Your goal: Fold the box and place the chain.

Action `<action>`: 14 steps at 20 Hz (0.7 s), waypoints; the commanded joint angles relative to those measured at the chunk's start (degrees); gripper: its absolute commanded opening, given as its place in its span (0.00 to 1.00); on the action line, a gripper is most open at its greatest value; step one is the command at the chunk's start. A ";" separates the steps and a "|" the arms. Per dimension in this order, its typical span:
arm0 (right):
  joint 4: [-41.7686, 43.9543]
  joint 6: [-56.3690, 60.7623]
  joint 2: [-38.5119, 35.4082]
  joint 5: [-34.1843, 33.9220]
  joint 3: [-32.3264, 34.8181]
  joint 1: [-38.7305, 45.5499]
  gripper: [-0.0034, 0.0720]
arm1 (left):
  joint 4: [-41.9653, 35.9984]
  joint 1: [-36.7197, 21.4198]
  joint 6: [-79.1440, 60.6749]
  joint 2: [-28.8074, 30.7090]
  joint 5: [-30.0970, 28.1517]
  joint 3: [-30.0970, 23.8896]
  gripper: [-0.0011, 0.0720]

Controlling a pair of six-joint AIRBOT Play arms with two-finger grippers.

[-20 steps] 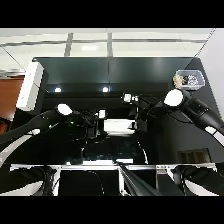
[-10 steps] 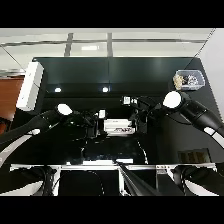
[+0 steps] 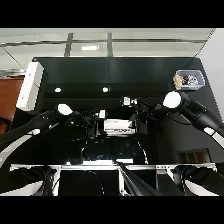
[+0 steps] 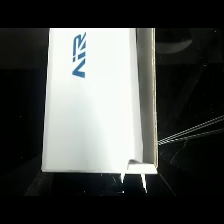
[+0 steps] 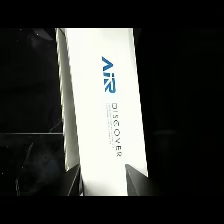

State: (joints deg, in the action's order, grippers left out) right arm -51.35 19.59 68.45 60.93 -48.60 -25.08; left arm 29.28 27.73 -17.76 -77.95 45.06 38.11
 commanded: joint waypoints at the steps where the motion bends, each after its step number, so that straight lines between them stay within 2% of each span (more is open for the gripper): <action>1: -1.01 0.04 0.04 0.31 0.00 -0.04 0.55 | 0.02 0.02 0.02 -0.02 -0.04 0.04 0.55; 8: -1.40 0.07 0.04 0.28 0.00 -0.04 0.54 | 0.02 0.02 0.02 -0.02 -0.07 0.04 0.55; 9: -1.40 0.07 0.04 0.31 0.00 -0.04 0.52 | 0.00 0.02 0.02 -0.02 -0.07 0.04 0.55; 10: -1.40 0.07 0.04 0.31 0.00 -0.04 0.44 | 0.02 0.02 0.02 -0.02 -0.04 0.04 0.55; 14: -1.40 0.07 0.04 0.31 0.00 -0.04 0.45 | 0.00 0.02 0.02 -0.02 -0.04 0.04 0.55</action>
State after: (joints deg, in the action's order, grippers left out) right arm -52.73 19.68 68.45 61.17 -48.60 -25.10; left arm 29.28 27.73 -17.76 -77.95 45.01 38.11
